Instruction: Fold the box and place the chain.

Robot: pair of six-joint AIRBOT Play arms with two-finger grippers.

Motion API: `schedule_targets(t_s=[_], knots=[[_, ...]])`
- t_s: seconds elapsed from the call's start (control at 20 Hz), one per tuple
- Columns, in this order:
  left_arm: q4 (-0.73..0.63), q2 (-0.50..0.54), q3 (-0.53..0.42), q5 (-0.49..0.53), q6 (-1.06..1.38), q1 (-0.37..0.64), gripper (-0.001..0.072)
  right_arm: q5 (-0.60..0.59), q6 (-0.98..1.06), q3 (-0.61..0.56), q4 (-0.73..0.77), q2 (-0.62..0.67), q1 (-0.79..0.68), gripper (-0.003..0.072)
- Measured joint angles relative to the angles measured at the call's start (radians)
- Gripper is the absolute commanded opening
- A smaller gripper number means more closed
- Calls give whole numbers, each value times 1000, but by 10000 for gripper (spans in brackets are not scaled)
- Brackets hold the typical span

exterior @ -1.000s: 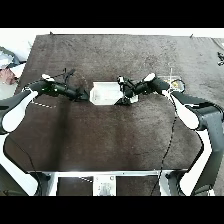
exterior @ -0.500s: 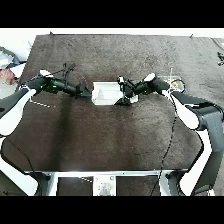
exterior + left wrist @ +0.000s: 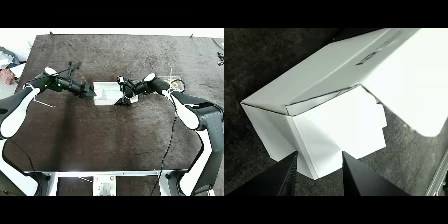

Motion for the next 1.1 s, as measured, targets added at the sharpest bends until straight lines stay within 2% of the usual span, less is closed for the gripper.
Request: schedule_targets(t_s=[0.3,0.7,1.1], knots=[[70,0,13,29,-109,-39,314,0,-1,0,0,0,0,385],[314,1,111,48,-350,-122,314,0,0,0,0,0,0,385],[478,-1,134,103,-569,-187,313,0,0,0,0,0,0,385]])
